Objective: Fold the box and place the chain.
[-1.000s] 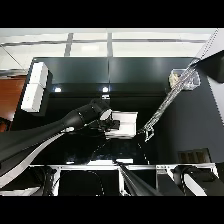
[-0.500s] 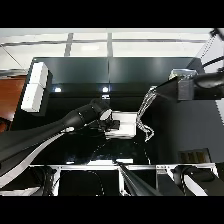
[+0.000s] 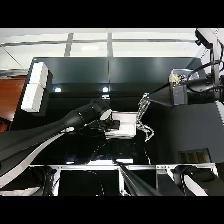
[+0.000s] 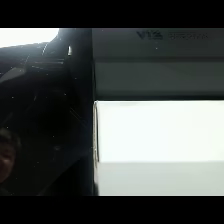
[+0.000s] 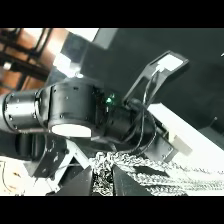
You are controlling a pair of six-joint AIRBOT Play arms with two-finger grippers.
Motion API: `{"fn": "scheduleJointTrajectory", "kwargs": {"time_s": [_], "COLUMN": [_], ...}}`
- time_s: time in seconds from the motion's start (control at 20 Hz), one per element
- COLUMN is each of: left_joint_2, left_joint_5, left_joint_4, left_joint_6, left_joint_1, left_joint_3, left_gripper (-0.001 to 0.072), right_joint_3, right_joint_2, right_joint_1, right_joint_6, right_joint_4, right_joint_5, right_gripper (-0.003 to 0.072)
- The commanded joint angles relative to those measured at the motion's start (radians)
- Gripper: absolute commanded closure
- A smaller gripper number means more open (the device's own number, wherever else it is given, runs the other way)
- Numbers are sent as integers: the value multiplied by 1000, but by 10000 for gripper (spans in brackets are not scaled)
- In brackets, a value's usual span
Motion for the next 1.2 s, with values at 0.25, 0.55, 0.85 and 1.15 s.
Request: {"fn": "scheduleJointTrajectory", "kwargs": {"time_s": [0.25,0.55,0.85,1.15], "left_joint_2": [0,0,0,0], "left_joint_5": [0,0,0,0], "left_joint_4": [0,0,0,0], "left_joint_6": [0,0,0,0], "left_joint_1": [0,0,0,0], "left_joint_3": [0,0,0,0], "left_gripper": [681,681,681,681], "right_joint_3": [-45,-201,-341,-344], "right_joint_2": [-92,-99,-122,-51], "right_joint_1": [135,140,232,-52], "right_joint_6": [-22,9,38,-119], "right_joint_4": [17,-121,-100,-348], "right_joint_5": [-65,-150,-370,-178], "right_gripper": [672,671,380,316]}}
